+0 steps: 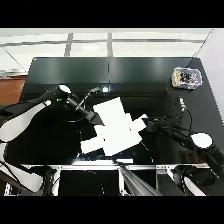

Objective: Fold the box and place the chain.

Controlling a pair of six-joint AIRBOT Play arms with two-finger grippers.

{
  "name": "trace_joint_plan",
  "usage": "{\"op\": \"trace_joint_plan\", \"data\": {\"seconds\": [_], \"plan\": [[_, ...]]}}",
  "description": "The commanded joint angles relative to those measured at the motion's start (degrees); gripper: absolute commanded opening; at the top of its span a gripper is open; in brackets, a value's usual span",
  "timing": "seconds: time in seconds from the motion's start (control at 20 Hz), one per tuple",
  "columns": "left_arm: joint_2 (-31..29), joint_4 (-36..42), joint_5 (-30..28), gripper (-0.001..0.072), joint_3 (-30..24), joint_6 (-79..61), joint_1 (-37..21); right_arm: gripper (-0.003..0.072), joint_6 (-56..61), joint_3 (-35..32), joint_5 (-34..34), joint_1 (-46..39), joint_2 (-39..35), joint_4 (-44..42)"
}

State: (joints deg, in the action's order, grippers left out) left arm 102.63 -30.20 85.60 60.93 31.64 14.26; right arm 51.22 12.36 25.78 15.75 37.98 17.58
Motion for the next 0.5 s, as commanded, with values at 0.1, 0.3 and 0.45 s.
{"op": "trace_joint_plan", "data": {"seconds": [0.1,0.3,0.45], "plan": [[-0.22,-1.14,0.74,0.0023,0.52,-0.35,0.13,0.0676,-0.07,1.36,0.92,-0.46,-0.04,7.08],[-6.93,-4.35,-2.49,0.0018,1.16,1.09,0.9,0.0676,4.09,12.39,16.85,-5.62,-0.04,40.92],[-17.27,-10.29,-14.8,0.0019,-1.68,-4.0,3.69,0.0676,4.04,17.51,22.16,-6.75,-0.07,55.01]]}}
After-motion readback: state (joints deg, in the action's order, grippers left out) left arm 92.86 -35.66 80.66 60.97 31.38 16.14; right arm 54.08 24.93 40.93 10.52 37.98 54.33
